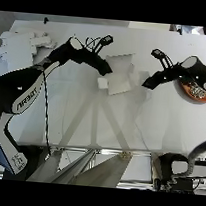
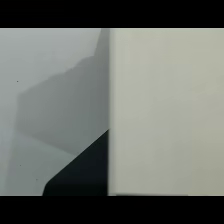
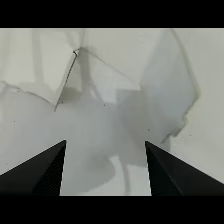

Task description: Fold the box and place the chain.

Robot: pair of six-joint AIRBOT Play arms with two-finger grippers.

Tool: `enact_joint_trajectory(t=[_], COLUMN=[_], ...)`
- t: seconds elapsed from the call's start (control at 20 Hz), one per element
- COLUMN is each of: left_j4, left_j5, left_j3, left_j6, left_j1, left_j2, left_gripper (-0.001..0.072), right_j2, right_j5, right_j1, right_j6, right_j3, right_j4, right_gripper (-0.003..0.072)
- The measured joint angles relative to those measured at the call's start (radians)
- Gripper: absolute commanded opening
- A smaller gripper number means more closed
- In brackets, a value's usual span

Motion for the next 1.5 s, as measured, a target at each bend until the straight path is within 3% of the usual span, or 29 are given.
enact_joint_trajectory(t=[0.45,0.85,1.2,1.5], left_j4=[-0.001,0.092,0.114,-0.039], left_j5=[-0.291,-0.399,-0.348,-0.157], left_j3=[0.0,-0.005,-0.094,-0.263], left_j6=[0.16,0.198,0.224,0.368], left_j1=[-0.006,-0.061,0.012,0.006], left_j2=[0.135,0.234,0.248,0.249], left_gripper=[-0.0002,-0.0002,-0.0002,0.0], right_j2=[0.068,0.073,0.073,0.073], right_j5=[-0.005,-0.01,-0.008,-0.008], right_j1=[0.0,0.0,0.0,0.0], right_j6=[-0.003,-0.005,-0.006,-0.006], right_j3=[0.0,0.0,0.0,0.0], right_j4=[-0.075,-0.084,-0.084,-0.085], right_gripper=[0.0542,0.0542,0.0542,0.0542])
